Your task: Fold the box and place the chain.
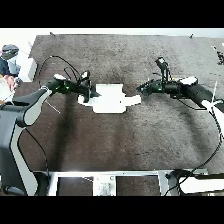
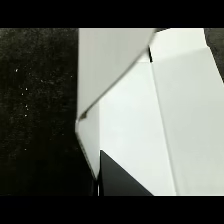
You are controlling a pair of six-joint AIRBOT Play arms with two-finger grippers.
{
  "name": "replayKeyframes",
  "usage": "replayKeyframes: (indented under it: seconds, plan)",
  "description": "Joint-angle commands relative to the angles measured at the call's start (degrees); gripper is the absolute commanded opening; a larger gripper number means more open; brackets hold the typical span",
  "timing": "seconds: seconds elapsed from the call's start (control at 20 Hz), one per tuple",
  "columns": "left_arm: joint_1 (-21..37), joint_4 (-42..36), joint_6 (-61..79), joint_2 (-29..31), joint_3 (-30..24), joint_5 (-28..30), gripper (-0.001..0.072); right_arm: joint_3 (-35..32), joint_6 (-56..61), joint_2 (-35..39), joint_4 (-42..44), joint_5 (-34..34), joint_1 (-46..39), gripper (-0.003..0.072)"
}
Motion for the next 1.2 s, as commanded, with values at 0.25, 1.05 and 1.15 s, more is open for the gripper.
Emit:
replayKeyframes:
  seconds: [0.25, 1.05, 1.15]
  plan:
    - [0.0, 0.2, 0.3, 0.0, -0.4, 2.8, 0.0012, -0.1, -19.2, 0.0, 0.0, 5.9, 2.8, 0.0614]
    - [0.0, -0.1, 0.4, 0.0, -0.4, 1.9, 0.0012, -0.1, -27.1, -6.1, -13.5, 2.3, 13.9, 0.0716]
    - [0.0, -0.1, 0.4, 0.0, -0.4, 1.9, 0.0012, -0.1, -27.1, -6.3, -15.7, 0.5, 15.0, 0.0716]
